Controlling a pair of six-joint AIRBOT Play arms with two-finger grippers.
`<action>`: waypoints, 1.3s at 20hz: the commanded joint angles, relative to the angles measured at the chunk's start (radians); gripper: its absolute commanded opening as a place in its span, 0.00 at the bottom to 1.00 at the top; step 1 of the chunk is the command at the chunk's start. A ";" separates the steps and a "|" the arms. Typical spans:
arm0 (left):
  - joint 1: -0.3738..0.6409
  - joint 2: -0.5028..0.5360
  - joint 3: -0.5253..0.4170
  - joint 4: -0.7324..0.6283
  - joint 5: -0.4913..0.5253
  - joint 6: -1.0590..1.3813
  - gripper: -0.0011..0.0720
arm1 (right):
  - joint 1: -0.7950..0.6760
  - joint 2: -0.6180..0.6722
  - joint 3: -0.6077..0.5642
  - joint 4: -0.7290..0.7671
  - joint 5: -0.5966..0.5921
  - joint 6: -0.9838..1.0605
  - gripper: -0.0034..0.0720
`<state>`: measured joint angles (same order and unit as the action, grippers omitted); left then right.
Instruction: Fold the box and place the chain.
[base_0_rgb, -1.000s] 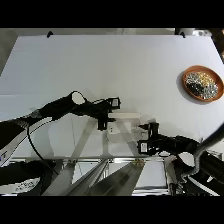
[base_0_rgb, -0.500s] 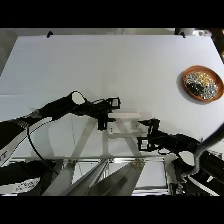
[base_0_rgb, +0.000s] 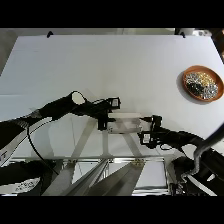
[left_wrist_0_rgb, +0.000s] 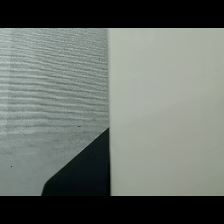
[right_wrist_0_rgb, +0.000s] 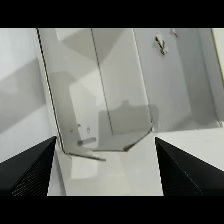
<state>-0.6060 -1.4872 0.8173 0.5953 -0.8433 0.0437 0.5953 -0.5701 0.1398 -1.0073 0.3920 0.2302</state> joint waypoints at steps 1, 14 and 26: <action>0.000 0.000 0.000 0.000 0.001 0.000 0.03 | -0.078 0.000 0.022 0.011 0.065 -0.056 0.96; 0.000 0.000 0.000 0.000 0.001 0.000 0.03 | -0.099 -0.010 0.012 -0.099 0.190 -0.130 0.96; 0.000 0.000 0.000 0.000 0.001 0.000 0.03 | 0.109 0.057 -0.051 -0.141 0.137 -0.043 0.94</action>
